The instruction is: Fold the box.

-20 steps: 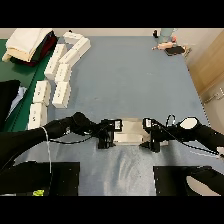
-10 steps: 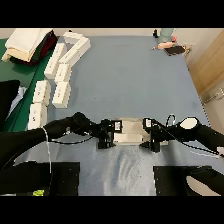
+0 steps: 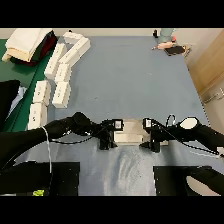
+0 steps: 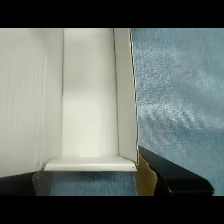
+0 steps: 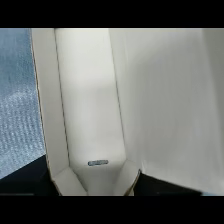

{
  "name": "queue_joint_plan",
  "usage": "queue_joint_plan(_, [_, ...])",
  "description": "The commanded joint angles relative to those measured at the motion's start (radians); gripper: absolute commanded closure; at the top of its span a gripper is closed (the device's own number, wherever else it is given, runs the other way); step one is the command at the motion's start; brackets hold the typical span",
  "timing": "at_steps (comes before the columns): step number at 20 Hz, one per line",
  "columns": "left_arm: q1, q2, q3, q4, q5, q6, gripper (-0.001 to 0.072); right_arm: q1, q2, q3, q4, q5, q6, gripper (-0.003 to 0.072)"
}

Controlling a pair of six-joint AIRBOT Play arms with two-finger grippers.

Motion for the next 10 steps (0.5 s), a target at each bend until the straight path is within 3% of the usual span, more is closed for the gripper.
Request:
queue_joint_plan(1, [0.015, 0.000, 0.001, -0.018, 0.010, -0.033, 0.0014, 0.000, 0.001, 0.001, 0.001, 0.000, 0.000, 0.0180])
queue_joint_plan(10, [0.023, 0.000, 0.001, -0.002, 0.002, -0.032, 0.0015, 0.000, 0.001, 0.001, 0.001, 0.000, 0.001, 0.0180])
